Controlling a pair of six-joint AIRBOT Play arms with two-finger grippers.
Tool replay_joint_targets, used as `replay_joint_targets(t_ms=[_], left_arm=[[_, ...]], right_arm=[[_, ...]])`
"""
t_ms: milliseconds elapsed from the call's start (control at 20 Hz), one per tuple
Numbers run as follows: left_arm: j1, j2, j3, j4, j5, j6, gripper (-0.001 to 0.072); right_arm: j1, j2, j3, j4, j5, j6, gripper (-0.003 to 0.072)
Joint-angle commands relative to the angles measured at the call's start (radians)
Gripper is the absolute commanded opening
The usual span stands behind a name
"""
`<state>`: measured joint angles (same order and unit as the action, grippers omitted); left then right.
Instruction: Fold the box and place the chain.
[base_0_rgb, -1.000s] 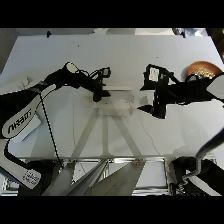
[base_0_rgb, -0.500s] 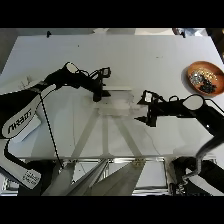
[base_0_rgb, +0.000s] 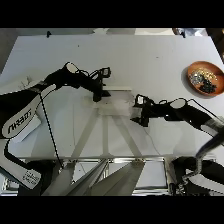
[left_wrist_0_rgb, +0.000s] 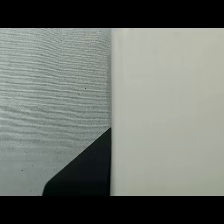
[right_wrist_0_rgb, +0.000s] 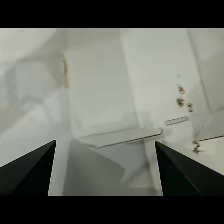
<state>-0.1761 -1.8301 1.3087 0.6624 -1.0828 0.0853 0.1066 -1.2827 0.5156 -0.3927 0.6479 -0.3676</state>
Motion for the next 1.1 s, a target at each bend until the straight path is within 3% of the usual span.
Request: replay_joint_targets(t_ms=[0, 750, 1050], left_arm=[[0.0, -0.001, 0.0, 0.0, -0.006, 0.0, 0.0009], [0.0, -0.001, 0.0, 0.0, -0.006, 0.0, 0.0009], [0.0, -0.001, 0.0, 0.0, -0.006, 0.0, 0.0009]], right_arm=[[0.023, -0.023, -0.001, 0.185, -0.148, -0.069, 0.0692], [0.023, -0.018, 0.069, 0.247, -0.167, -0.026, 0.0692], [0.023, -0.018, 0.073, -0.087, -0.166, 0.328, 0.0691]])
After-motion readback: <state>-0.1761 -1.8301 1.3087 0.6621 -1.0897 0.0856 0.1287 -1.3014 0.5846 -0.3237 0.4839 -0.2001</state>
